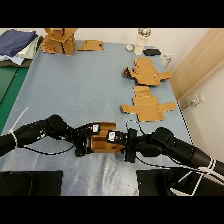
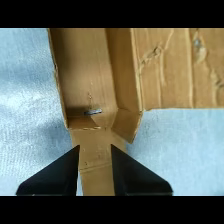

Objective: Fold the box.

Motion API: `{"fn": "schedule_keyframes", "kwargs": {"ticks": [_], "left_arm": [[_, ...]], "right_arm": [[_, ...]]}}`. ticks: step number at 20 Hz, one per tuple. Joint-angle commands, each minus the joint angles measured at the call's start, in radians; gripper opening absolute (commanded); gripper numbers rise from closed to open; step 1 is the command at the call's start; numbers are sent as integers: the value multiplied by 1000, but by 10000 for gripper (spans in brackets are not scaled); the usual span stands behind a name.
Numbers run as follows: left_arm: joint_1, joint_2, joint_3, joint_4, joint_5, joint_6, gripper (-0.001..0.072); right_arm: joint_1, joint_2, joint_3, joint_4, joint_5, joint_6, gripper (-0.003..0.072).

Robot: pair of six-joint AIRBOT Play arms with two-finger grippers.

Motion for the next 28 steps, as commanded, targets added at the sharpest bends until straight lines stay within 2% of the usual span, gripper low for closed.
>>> {"fn": "schedule_keyframes", "kwargs": {"ticks": [1,5,8,9,10,13,20,22,24,28], "left_arm": [[0,0,-1,1,0,0,396],[0,0,-1,1,1,0,396],[0,0,-1,1,0,0,396],[0,0,-1,1,1,0,396],[0,0,-1,1,0,0,396],[0,0,-1,1,0,0,396],[0,0,-1,1,0,0,396],[0,0,-1,1,1,0,396],[0,0,-1,1,0,0,396],[0,0,-1,0,1,0,396]], "right_arm": [[0,2,1,4,9,3,310],[-42,32,-1,67,6,-25,310],[-138,32,-10,238,-4,-219,312],[-165,32,-15,259,-5,-260,363],[-187,32,-16,256,-5,-272,407],[-238,30,-16,243,10,-281,407],[-209,-25,-16,300,67,-422,405],[-175,-26,-16,307,75,-437,397],[-154,-26,-16,309,91,-475,265],[-146,-26,-16,327,109,-499,258]]}}
